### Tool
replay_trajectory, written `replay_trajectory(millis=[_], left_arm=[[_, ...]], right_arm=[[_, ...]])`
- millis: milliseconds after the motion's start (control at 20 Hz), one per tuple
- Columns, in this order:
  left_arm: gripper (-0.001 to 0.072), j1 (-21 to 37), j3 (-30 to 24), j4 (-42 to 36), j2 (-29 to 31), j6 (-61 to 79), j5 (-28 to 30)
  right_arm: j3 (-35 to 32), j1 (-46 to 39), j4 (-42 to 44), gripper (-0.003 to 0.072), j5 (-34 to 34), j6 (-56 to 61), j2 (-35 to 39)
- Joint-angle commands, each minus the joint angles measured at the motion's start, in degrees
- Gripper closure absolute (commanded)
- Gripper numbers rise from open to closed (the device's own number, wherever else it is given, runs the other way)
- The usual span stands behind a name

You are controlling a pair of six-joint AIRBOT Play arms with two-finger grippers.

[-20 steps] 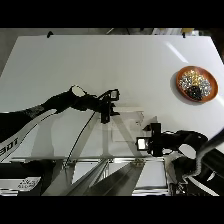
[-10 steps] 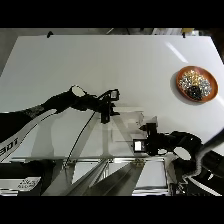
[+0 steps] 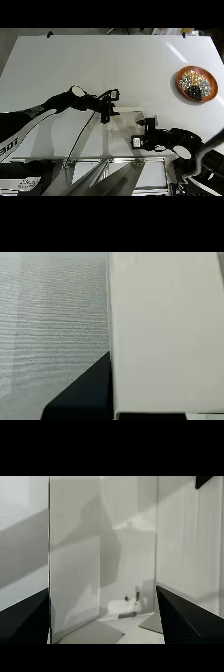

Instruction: Fold the box and place the chain.

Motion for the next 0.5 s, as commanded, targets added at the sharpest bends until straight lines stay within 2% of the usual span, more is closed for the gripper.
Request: replay_trajectory(millis=[0, 250, 450], left_arm=[[0.0697, 0.0, 0.0, 0.0, 0.0, 0.0, 0.0], [0.0697, 0.0, 0.0, 0.0, 0.0, 0.0, 0.0], [0.0697, 0.0, 0.0, 0.0, 0.0, 0.0, 0.0]], right_arm=[[0.8, -0.1, 0.0, 0.0008, -0.3, 0.0, 0.0], [4.6, -7.6, 1.0, 0.0021, 3.0, -0.2, 0.0], [5.6, -11.5, 5.9, 0.002, 4.4, -2.4, -0.3]])
